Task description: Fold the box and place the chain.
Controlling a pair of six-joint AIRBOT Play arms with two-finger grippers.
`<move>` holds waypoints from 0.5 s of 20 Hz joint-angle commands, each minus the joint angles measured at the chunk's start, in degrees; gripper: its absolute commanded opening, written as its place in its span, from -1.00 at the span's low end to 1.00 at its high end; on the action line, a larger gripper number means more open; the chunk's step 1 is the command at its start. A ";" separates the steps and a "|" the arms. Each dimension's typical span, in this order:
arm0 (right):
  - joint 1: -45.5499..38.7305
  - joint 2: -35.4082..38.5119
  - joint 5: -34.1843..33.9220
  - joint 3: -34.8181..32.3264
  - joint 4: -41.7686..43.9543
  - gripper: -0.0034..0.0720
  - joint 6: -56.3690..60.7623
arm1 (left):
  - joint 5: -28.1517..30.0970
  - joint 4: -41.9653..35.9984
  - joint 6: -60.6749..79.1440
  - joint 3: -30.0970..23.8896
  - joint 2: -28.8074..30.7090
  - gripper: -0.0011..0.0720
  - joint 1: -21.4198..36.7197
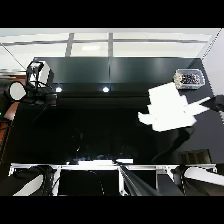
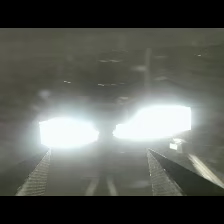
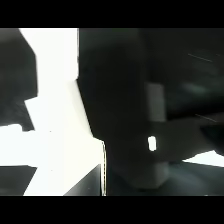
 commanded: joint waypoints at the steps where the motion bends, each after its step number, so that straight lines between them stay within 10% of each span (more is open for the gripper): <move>1: 10.05 13.55 -12.90 -14.58 13.51 -0.87 -1.25 | 1.51 -17.44 6.93 -2.34 -0.02 0.97 0.04; 5: 32.92 29.11 -35.17 -33.11 21.88 -0.87 -1.11 | 9.62 -39.43 21.18 -8.41 -0.26 0.97 -0.22; 10: 60.50 33.79 -60.26 -41.53 24.22 -0.87 5.57 | 9.84 -46.07 25.38 -7.72 -5.99 0.97 -2.19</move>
